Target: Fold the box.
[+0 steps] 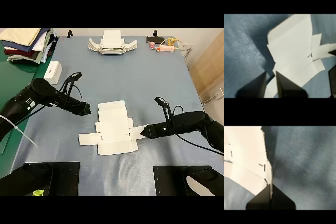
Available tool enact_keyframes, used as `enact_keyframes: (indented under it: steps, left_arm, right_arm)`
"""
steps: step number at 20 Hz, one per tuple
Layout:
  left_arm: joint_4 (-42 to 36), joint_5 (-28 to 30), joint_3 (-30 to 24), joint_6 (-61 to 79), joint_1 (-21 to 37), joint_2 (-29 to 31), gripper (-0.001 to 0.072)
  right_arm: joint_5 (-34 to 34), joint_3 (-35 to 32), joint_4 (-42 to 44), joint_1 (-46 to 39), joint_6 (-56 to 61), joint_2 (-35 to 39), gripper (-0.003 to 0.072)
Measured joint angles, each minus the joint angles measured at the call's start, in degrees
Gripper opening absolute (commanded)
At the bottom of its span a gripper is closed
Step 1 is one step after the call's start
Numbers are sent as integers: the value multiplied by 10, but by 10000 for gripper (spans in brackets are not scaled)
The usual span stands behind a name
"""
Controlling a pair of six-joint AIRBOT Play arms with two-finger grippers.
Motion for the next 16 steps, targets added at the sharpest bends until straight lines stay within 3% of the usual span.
enact_keyframes:
  steps: [1, 6, 11, 16]
  left_arm:
    - [-1, -1, 0, -4, 7, 0, 460]
    - [-19, -4, 0, 14, 22, -25, 451]
    - [-108, -20, 3, 114, 25, -112, 451]
    - [-195, -74, 26, 225, 25, -203, 451]
  right_arm:
    - [3, -9, -3, 3, 3, 12, 2]
    - [14, -35, -9, 9, 8, 37, 1]
    - [22, -42, -9, 10, 10, 43, 1]
    - [24, -43, -9, 10, 10, 44, 2]
